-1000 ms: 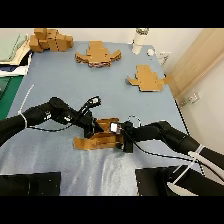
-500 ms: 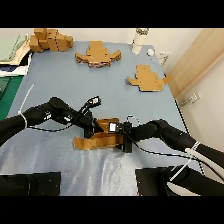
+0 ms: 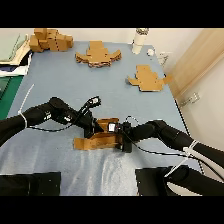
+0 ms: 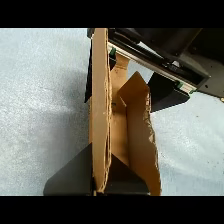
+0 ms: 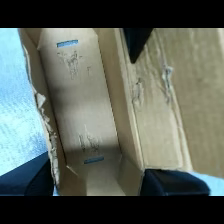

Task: Fold the box.

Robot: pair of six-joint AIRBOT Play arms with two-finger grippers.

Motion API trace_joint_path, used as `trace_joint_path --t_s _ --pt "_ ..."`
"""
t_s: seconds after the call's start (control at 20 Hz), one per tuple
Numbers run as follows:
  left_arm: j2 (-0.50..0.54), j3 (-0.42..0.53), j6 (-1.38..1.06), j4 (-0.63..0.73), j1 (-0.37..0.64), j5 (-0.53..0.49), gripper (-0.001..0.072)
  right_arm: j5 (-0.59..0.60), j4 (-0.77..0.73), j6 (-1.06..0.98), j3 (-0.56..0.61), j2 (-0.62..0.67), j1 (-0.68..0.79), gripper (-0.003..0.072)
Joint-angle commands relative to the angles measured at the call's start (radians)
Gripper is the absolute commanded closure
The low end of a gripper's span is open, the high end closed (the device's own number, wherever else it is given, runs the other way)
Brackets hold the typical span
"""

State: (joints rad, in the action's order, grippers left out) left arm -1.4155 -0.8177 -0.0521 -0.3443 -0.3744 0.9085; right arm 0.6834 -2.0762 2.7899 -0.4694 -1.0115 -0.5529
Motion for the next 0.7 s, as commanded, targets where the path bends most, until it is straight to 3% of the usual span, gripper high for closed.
trace_joint_path --t_s 0.0,0.05,0.1,0.65 --pt "-0.001 0.000 0.000 0.000 0.000 0.000 0.0695 0.007 0.001 -0.001 -0.001 -0.003 -0.003 0.0012" --pt "-0.001 0.000 0.000 0.000 0.000 0.000 0.0695 0.016 0.004 -0.001 -0.001 -0.003 -0.003 0.0125" --pt "-0.001 0.000 0.000 0.000 0.000 0.000 0.0695 0.025 0.009 -0.001 -0.001 -0.003 -0.003 0.0187" --pt "-0.001 0.000 0.000 0.000 0.000 0.000 0.0695 0.033 0.031 -0.002 -0.001 -0.003 -0.003 0.0175"
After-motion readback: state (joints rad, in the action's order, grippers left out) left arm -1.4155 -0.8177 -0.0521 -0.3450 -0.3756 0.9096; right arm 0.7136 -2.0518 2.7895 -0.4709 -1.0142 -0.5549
